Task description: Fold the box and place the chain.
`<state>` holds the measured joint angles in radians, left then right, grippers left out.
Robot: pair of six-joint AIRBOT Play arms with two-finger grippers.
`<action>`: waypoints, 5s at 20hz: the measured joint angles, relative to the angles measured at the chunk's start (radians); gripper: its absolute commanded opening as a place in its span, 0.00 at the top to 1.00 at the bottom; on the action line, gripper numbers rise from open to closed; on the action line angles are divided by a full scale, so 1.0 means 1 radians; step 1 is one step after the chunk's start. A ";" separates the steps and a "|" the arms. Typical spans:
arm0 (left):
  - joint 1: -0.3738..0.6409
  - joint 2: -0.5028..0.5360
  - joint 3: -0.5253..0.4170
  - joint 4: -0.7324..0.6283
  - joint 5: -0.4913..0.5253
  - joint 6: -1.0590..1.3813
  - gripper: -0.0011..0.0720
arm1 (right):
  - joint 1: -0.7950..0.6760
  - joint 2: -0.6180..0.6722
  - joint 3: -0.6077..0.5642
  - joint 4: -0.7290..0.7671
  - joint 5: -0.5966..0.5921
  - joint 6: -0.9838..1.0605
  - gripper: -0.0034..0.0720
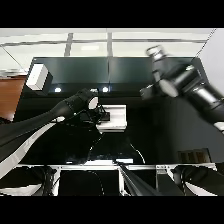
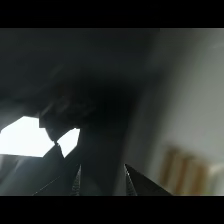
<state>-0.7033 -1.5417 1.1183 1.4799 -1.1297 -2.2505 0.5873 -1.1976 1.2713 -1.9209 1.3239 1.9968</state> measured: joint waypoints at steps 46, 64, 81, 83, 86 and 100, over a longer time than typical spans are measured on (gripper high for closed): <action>0.000 0.000 0.000 0.000 -0.010 0.000 0.95 | -0.785 -0.171 0.639 0.521 -0.157 -0.392 0.95; 0.000 0.000 0.000 -0.001 -0.027 0.000 0.95 | -0.694 0.062 0.784 1.172 0.140 -0.531 0.94; 0.000 0.000 0.000 -0.001 -0.027 -0.001 0.95 | -0.242 -0.034 0.757 1.211 0.046 -0.508 0.94; 0.000 0.000 0.000 -0.001 -0.027 0.000 0.95 | -0.222 -0.044 0.725 1.209 0.043 -0.509 0.94; 0.000 0.000 0.000 -0.001 -0.027 0.000 0.95 | -0.210 -0.052 0.654 1.191 0.053 -0.509 0.94; 0.000 0.000 0.000 0.000 -0.025 0.000 0.95 | -0.214 -0.054 0.515 0.956 0.313 -0.478 0.94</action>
<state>-0.7033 -1.5417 1.1187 1.4796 -1.1549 -2.2509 0.3737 -1.2514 1.7859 -0.9653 1.6367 1.5188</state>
